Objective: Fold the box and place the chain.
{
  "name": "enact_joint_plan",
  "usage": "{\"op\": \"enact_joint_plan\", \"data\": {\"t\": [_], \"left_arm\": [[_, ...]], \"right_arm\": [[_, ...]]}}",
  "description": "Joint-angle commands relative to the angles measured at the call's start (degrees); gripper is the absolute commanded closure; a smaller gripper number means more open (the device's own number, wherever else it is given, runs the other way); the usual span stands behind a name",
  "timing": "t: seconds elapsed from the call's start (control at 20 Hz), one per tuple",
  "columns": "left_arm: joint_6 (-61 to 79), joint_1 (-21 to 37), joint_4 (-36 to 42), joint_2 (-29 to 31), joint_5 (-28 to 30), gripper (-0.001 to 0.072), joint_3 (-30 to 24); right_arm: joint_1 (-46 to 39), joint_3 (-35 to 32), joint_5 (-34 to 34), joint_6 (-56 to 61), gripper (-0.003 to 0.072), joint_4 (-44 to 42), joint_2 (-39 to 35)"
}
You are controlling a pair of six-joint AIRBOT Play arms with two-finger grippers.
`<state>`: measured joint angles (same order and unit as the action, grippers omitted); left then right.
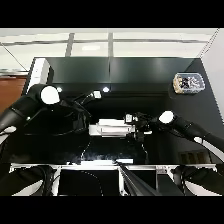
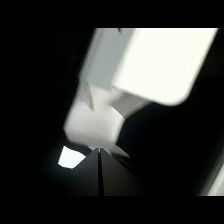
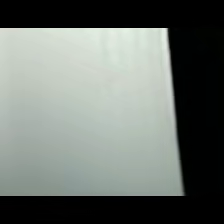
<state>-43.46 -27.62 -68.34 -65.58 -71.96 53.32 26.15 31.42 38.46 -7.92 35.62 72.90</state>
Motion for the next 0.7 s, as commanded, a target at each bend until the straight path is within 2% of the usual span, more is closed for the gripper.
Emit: {"op": "enact_joint_plan", "data": {"t": [0.0, 0.1, 0.2, 0.3, 0.5, 0.65], "left_arm": [[-17.20, -0.92, 5.84, 1.99, -5.20, 0.0682, -3.43], [-15.41, -1.84, 18.80, 2.01, 2.05, 0.0681, -8.83], [-9.49, -1.79, 33.99, 1.99, 14.29, 0.0681, -13.38], [-4.66, -1.51, 43.89, 1.40, 25.66, 0.0681, -15.54], [2.56, -1.44, 54.82, -3.04, 38.42, 0.0680, -15.04], [3.58, -1.49, 49.75, -7.93, 39.56, 0.0682, -13.20]], "right_arm": [[0.04, 0.00, 0.04, 0.00, 0.0493, 0.02, -0.04], [0.04, 0.00, 0.02, 0.00, 0.0493, 0.00, -0.04], [0.04, 0.00, 0.04, 0.00, 0.0493, 0.00, -0.04], [0.04, 0.00, 0.02, 0.00, 0.0493, 0.00, -0.04], [0.07, 0.00, 0.02, 0.00, 0.0493, 0.00, -0.04], [0.04, 0.00, 0.02, 0.00, 0.0493, 0.00, -0.04]]}}
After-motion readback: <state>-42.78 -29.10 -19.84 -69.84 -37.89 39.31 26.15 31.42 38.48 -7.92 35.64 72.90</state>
